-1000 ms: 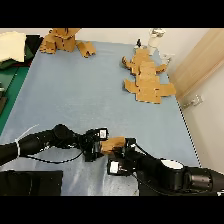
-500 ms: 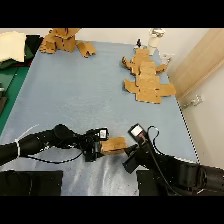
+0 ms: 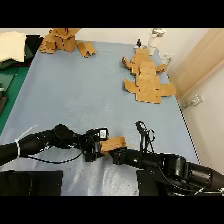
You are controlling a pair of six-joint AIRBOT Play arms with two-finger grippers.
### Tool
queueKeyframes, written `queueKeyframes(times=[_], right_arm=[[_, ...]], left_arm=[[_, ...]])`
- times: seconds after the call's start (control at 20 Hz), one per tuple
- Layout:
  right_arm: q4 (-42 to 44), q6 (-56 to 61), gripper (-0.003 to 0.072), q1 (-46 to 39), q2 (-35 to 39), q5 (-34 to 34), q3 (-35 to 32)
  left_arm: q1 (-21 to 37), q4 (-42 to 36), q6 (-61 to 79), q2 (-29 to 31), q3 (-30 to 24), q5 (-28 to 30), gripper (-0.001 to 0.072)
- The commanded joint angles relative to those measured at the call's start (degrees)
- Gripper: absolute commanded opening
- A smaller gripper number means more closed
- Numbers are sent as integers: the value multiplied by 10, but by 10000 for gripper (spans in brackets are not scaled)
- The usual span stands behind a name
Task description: Fold the box.
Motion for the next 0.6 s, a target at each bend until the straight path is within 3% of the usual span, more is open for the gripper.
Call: queueKeyframes(times=[0.0,0.55], right_arm=[[19,11,3,-10,-39,72,-9],[18,10,2,-10,-81,79,-9]], left_arm=[[0,0,0,0,0,2,606],[0,0,0,0,0,2,607]])
